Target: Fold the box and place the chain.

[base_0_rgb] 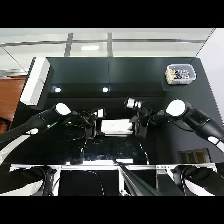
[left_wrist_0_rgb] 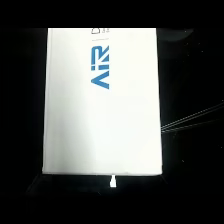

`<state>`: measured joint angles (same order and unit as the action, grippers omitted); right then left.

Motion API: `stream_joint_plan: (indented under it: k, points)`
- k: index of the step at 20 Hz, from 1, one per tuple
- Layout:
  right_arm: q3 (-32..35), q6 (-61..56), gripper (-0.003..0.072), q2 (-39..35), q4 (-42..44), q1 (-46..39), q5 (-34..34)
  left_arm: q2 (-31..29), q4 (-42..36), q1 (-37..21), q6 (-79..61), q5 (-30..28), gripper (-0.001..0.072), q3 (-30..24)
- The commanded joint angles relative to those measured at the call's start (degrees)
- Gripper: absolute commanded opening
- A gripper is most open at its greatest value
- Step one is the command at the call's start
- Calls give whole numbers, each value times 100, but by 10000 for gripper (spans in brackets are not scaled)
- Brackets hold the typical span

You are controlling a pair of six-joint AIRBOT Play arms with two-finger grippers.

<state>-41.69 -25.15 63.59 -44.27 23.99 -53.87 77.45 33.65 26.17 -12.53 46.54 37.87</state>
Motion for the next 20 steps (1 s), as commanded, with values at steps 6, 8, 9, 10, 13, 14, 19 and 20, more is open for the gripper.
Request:
stream_joint_plan:
  k: [6, 8, 9, 10, 13, 14, 19, 20]
  points:
    - [101, -2811, 14, -28, 1985, -221, -284, 2, 0, 0, -9, -2, 332, 0]
    - [114, -2828, 15, 166, 2116, -125, -234, 2, 0, 0, -9, -2, 332, 0]
    - [114, -2828, 15, 304, 2096, -98, -164, 2, 0, 0, -9, -2, 332, 0]
    - [114, -2874, 15, 457, 2017, -98, -81, 2, 0, 0, -9, -2, 332, 0]
    - [142, -3025, 15, 966, 1725, -101, 20, 2, 0, 0, -9, -2, 332, 0]
    - [155, -3036, 15, 1137, 1694, -101, -39, 2, 0, 0, -9, -2, 332, 0]
    - [195, -3036, 14, 1375, 1628, -103, 81, 2, 0, 0, -9, -2, 332, 0]
    - [192, -3032, 15, 1373, 1633, -103, 74, 2, 0, 0, -9, -2, 332, 0]
